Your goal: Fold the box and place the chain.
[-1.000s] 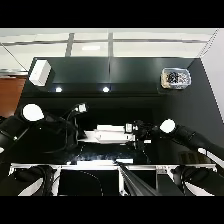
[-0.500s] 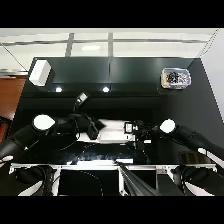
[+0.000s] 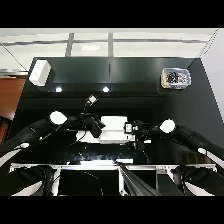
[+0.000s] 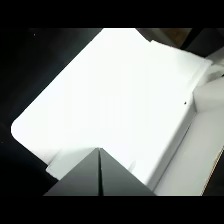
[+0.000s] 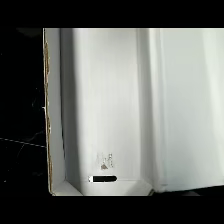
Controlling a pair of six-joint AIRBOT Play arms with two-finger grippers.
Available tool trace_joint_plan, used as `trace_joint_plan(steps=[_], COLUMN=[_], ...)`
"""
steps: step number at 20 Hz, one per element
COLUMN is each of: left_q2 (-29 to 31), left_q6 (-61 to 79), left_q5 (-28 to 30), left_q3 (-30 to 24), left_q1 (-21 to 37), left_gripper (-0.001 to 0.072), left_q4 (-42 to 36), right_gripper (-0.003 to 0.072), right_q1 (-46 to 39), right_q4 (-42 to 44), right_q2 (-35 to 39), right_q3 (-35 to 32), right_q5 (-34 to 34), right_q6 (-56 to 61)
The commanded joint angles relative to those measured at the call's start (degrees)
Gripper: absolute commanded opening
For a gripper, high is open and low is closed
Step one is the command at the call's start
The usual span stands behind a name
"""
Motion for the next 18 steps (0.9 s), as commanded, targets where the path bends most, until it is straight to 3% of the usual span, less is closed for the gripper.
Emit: trace_joint_plan(steps=[1, 3, 6, 7, 8, 10, 12, 14, 18], left_q2=[4.83, 11.23, 17.31, 17.20, 16.72, 16.00, 15.17, 12.92, 7.98], left_q6=[0.83, 0.83, 2.08, 5.29, 8.98, 17.51, 26.86, 25.22, 25.33], left_q5=[-0.94, -6.27, -23.78, -29.79, -32.22, -26.14, -14.23, -5.99, -3.87], left_q3=[2.58, 2.73, 2.62, 2.16, 0.46, -4.09, -7.80, -8.57, -8.15], left_q1=[4.52, 10.12, 17.55, 17.46, 16.57, 13.33, 9.09, 5.33, 0.42], left_gripper=[0.0027, 0.0027, 0.0052, 0.0325, 0.0713, 0.0715, 0.0713, 0.0702, 0.0685], left_q4=[9.92, 14.16, 22.21, 26.16, 27.43, 25.59, 21.70, 19.43, 13.09], right_gripper=[0.0462, 0.0461, 0.0462, 0.0461, 0.0461, 0.0462, 0.0462, 0.0462, 0.0462], right_q1=[0.02, 0.02, 0.02, 0.02, 0.02, 0.02, 0.02, 0.00, 0.02], right_q4=[0.04, 0.04, 0.04, 0.04, 0.04, 0.07, 0.07, 0.07, 0.07], right_q2=[-0.02, -0.02, -0.02, -0.02, -0.02, -0.02, -0.02, -0.02, -0.02], right_q3=[0.04, 0.04, 0.04, 0.04, 0.04, 0.04, 0.04, 0.04, 0.04], right_q5=[-0.02, -0.02, -0.02, -0.02, -0.02, -0.02, -0.02, -0.02, -0.02], right_q6=[0.04, 0.04, 0.04, 0.04, 0.04, 0.04, 0.04, 0.04, 0.04])
